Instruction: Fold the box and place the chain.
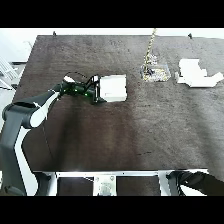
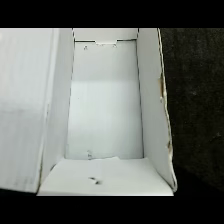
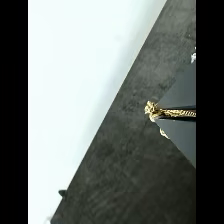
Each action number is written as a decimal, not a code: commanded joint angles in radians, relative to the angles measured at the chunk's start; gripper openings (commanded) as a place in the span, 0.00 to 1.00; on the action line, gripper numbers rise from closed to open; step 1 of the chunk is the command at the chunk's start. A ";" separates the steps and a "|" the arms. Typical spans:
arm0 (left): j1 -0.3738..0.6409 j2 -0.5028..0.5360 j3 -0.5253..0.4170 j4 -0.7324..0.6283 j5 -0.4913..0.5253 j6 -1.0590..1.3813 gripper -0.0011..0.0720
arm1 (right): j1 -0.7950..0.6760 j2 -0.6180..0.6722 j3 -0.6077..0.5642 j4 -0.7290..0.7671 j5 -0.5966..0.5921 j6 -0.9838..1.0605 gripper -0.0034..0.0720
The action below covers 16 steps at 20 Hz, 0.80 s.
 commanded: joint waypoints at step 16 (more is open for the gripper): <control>0.000 0.000 0.000 0.000 0.000 0.000 0.66 | 0.107 -0.064 -0.256 0.100 -0.142 0.083 0.06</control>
